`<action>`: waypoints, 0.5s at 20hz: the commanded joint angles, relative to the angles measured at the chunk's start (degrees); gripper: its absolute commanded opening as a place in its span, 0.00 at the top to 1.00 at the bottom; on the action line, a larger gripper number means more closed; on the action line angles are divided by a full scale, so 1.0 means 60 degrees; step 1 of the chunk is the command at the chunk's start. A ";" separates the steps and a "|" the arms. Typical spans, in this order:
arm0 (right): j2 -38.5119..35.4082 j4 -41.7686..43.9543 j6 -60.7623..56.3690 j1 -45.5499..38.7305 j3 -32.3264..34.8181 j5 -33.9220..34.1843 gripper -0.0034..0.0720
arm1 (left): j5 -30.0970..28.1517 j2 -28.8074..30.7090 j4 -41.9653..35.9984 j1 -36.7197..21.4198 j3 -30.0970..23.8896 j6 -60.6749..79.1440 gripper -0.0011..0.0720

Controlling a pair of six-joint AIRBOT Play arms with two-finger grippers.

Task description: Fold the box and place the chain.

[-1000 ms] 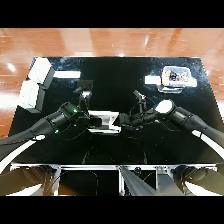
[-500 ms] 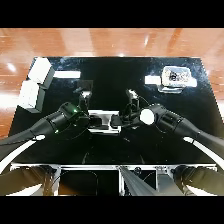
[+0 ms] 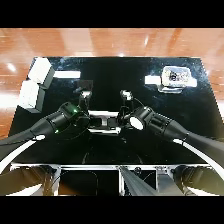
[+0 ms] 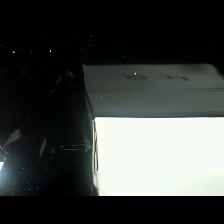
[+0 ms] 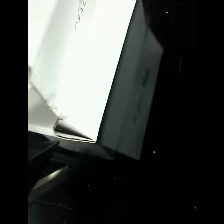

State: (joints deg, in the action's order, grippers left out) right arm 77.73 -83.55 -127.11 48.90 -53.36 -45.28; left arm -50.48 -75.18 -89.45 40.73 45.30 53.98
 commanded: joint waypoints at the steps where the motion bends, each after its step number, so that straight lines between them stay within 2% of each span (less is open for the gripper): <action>1: 0.0182 -0.0448 -0.0109 0.0153 -0.0113 -0.0175 0.31 | 0.0000 0.0000 0.0004 0.0004 0.0000 0.0000 0.95; 10: 0.0546 -0.0878 -0.0146 0.0200 -0.0484 -0.0922 0.32 | 0.0000 0.0000 0.0004 0.0004 0.0000 0.0000 0.95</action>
